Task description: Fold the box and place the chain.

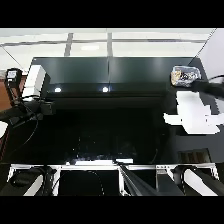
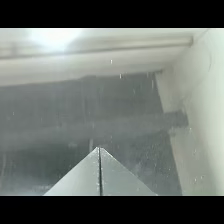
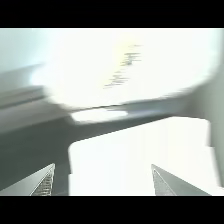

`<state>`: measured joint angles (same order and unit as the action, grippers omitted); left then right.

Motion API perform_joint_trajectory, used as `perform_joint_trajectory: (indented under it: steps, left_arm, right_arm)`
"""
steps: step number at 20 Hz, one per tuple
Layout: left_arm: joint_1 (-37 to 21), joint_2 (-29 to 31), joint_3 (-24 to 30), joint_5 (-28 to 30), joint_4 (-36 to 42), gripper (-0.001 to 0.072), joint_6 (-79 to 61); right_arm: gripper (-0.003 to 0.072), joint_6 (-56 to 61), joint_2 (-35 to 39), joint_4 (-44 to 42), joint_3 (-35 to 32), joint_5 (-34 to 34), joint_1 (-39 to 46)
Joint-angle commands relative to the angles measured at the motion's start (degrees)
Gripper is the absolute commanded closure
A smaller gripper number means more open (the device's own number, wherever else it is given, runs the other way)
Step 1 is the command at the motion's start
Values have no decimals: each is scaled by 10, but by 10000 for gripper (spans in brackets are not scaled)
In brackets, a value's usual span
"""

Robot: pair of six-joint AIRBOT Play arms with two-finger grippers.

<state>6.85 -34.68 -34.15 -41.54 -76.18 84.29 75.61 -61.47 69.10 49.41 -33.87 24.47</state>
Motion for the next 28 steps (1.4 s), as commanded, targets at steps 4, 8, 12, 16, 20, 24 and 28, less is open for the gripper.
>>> perform_joint_trajectory:
  steps: [4,8,12,16,20,24,28]
  left_arm:
    - [2,-23,0,22,17,9,3]
    - [3,-55,0,21,40,9,4]
    - [3,-72,0,21,49,9,4]
    - [3,-74,0,21,49,9,3]
    - [3,-74,0,22,49,9,3]
    - [3,-74,0,21,52,10,3]
    - [3,-79,0,21,85,10,0]
  right_arm:
    - [-17,26,-158,92,170,-231,300]
    - [-17,-224,-255,-1,223,-359,342]
    - [-16,-296,-321,1,253,-371,300]
    - [530,-327,-326,3,263,-368,273]
    - [671,-319,-291,-41,271,-446,272]
    - [671,-317,-174,-155,192,-422,241]
    - [671,-302,-54,-242,46,-366,144]
